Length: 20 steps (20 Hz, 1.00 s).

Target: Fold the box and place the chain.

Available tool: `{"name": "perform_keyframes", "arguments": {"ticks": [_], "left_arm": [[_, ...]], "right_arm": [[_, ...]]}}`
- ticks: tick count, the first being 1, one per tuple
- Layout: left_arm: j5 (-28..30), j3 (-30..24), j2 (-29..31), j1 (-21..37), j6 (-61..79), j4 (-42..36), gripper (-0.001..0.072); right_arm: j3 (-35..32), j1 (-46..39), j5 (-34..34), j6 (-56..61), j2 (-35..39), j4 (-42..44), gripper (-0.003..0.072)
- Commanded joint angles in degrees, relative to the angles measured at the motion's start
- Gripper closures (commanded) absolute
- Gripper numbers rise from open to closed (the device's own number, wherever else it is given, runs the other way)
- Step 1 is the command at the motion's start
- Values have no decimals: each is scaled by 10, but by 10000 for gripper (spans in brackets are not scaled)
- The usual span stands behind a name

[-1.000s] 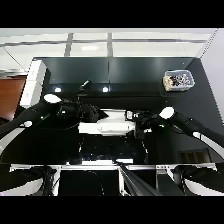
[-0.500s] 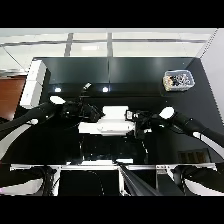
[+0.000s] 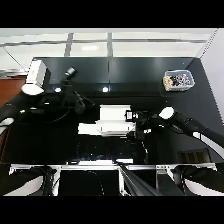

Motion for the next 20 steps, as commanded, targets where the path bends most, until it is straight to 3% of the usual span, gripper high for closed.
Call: {"name": "perform_keyframes", "arguments": {"ticks": [1,4,5,7,11,15,20], "left_arm": [[-30,-53,89,32,38,3,685],[-48,-135,92,30,258,-9,684],[-46,-151,88,28,335,3,639],[-1,-162,82,10,410,17,-4],[92,-150,45,-55,429,27,3],[104,-130,-9,-108,446,56,4],[110,-129,-27,-116,440,69,20]], "right_arm": [[0,0,0,0,0,0,551],[0,0,0,0,0,0,550],[0,0,0,0,0,0,551],[0,0,0,0,0,0,551],[0,0,0,0,0,0,551],[0,0,0,0,0,0,550],[0,0,0,0,0,0,551]]}}
